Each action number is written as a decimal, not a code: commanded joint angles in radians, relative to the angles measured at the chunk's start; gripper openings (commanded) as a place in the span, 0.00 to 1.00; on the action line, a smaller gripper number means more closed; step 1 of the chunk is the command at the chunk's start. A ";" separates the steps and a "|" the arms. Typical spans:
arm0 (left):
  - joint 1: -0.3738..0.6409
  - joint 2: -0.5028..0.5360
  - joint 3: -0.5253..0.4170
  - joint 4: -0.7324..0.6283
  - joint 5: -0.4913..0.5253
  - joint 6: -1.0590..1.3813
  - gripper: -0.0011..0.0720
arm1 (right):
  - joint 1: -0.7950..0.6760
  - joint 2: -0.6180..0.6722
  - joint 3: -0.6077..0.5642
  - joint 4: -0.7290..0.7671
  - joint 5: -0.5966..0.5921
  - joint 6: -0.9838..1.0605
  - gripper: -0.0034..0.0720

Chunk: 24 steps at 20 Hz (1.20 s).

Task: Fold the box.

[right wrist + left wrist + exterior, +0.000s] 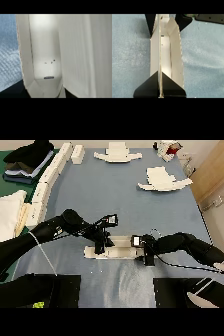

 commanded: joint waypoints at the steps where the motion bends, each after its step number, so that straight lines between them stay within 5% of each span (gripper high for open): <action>1: 0.000 0.001 0.000 -0.001 -0.001 0.000 0.05 | 0.000 -0.001 0.000 0.000 0.000 0.000 0.61; 3: 0.000 0.001 0.000 -0.001 0.001 -0.005 0.51 | 0.000 -0.001 0.000 0.000 0.000 0.000 0.61; 6: 0.010 0.002 0.000 -0.001 -0.002 -0.031 0.55 | 0.000 -0.001 0.000 0.000 0.000 0.000 0.61; 8: 0.034 0.016 0.001 0.002 0.000 -0.164 1.00 | 0.000 -0.001 0.000 0.000 0.000 0.000 0.61; 9: 0.055 0.032 0.002 0.023 -0.004 -0.242 1.00 | 0.000 -0.001 0.000 0.000 0.000 0.000 0.61; 12: 0.130 0.105 0.008 0.174 -0.089 -0.479 0.99 | 0.000 -0.001 0.000 0.000 0.000 0.000 0.61; 13: 0.154 0.132 0.008 0.213 -0.140 -0.564 0.74 | 0.000 -0.001 0.000 0.000 0.000 0.000 0.61; 15: 0.190 0.179 0.008 0.253 -0.266 -0.662 0.10 | 0.000 -0.001 0.000 0.000 0.000 0.000 0.61; 19: 0.148 0.193 -0.005 0.103 -0.363 -0.793 0.04 | 0.000 -0.001 0.000 0.000 0.000 0.000 0.61; 24: -0.019 0.128 -0.019 -0.178 -0.108 -0.838 0.04 | 0.000 -0.001 0.000 0.000 -0.001 0.000 0.61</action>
